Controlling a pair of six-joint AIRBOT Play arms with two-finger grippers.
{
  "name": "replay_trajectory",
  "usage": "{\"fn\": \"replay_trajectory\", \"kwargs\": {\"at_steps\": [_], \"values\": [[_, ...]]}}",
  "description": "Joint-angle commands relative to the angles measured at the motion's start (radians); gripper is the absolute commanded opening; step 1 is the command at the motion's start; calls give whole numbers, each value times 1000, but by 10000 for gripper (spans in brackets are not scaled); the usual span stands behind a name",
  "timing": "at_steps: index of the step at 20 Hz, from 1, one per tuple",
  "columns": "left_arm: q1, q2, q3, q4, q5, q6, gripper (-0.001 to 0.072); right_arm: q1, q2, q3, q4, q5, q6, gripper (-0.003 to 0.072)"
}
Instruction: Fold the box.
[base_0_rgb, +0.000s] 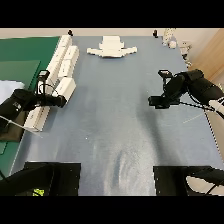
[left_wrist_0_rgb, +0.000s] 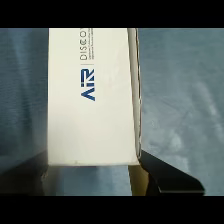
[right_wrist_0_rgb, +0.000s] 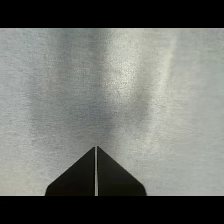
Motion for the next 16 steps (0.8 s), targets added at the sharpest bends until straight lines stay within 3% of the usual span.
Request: {"fn": "replay_trajectory", "kwargs": {"at_steps": [1,10,16], "values": [[45,-129,113,12,16,-25,469,0,0,1,1,0,0,26],[21,-418,432,-1,12,-43,469,0,0,1,1,0,0,26],[-21,-549,576,0,34,-46,469,0,0,1,1,0,0,26]]}}
